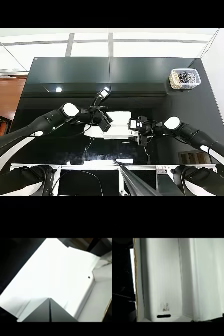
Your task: Fold the box and place the chain.
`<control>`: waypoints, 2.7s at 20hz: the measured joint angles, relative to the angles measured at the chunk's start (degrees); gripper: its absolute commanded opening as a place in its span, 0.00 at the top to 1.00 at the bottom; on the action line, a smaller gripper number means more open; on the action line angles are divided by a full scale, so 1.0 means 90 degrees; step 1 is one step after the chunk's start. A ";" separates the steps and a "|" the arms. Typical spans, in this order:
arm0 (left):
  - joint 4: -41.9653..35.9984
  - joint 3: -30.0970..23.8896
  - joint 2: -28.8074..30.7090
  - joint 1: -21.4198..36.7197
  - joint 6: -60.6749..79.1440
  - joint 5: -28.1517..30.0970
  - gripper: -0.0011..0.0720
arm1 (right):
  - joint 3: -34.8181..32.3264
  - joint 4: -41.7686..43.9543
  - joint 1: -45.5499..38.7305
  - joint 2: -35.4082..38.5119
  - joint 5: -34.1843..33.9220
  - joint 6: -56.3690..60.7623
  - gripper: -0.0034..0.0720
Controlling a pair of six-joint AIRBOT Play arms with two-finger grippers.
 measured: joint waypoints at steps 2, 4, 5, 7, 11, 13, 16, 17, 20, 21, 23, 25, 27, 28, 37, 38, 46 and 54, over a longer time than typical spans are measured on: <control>0.0454 0.0143 0.0007 0.0078 -0.0146 -0.0323 0.95 | 0.0000 -0.0005 0.0000 0.0000 0.0032 -0.0017 0.32; 0.0860 0.0287 0.0209 0.0231 -0.0401 -0.0755 0.95 | 0.0000 -0.0005 0.0000 0.0000 0.0010 -0.0015 0.32; 0.1054 0.0328 0.0403 0.0338 -0.0549 -0.0986 0.95 | 0.0000 -0.0002 0.0000 0.0000 -0.0002 -0.0002 0.32; 0.1304 0.0294 0.0882 0.0549 -0.0746 -0.1450 0.94 | 0.0000 0.0005 0.0000 0.0000 -0.0024 0.0000 0.32; 0.1343 -0.0265 0.1972 0.0962 -0.0765 -0.2135 0.82 | 0.0000 0.0005 0.0000 0.0000 -0.0022 0.0000 0.32; 0.1319 -0.0590 0.2254 0.1044 -0.0495 -0.2276 0.04 | 0.0000 0.0002 0.0000 0.0000 -0.0019 0.0000 0.32; 0.1348 -0.0889 0.2385 0.1105 0.0226 -0.2106 0.02 | 0.0000 0.0002 0.0000 0.0000 -0.0017 0.0000 0.32; 0.1396 -0.0940 0.2373 0.1110 0.0559 -0.2011 0.02 | 0.0000 0.0002 0.0000 0.0000 -0.0015 0.0000 0.32; 0.1605 -0.1020 0.2181 0.1064 0.1605 -0.1705 0.02 | 0.0000 0.0002 0.0000 0.0000 -0.0012 0.0000 0.32; 0.1705 -0.1035 0.2081 0.1010 0.1887 -0.1613 0.03 | 0.0000 0.0002 0.0000 0.0000 -0.0012 0.0000 0.32; 0.1817 -0.1052 0.1877 0.0828 0.2242 -0.1484 0.04 | 0.0000 0.0002 0.0000 0.0000 -0.0012 0.0000 0.32; 0.1863 -0.1056 0.1710 0.0561 0.2443 -0.1183 0.05 | 0.0000 0.0002 0.0000 0.0000 -0.0010 0.0000 0.32; 0.1899 -0.1061 0.1574 0.0279 0.2565 -0.0818 0.05 | 0.0000 0.0002 0.0000 0.0000 -0.0010 0.0000 0.32; 0.1923 -0.1061 0.1508 0.0168 0.2591 -0.0656 0.12 | 0.0000 0.0002 0.0000 0.0000 -0.0010 0.0000 0.32; 0.1812 -0.1047 0.1253 -0.0202 0.2584 -0.0136 0.67 | 0.0000 0.0000 0.0000 0.0000 -0.0007 0.0000 0.32; 0.1685 -0.1047 0.1251 -0.0206 0.2584 -0.0136 0.67 | 0.0000 0.0000 0.0000 0.0000 -0.0007 0.0000 0.32; 0.0658 -0.1047 0.1112 -0.0226 0.2569 -0.0107 0.67 | 0.0000 0.0000 0.0000 0.0000 -0.0005 -0.0002 0.32; 0.0733 -0.1047 0.1083 -0.0226 0.2586 -0.0087 0.56 | 0.0000 0.0000 0.0000 0.0000 -0.0010 -0.0002 0.32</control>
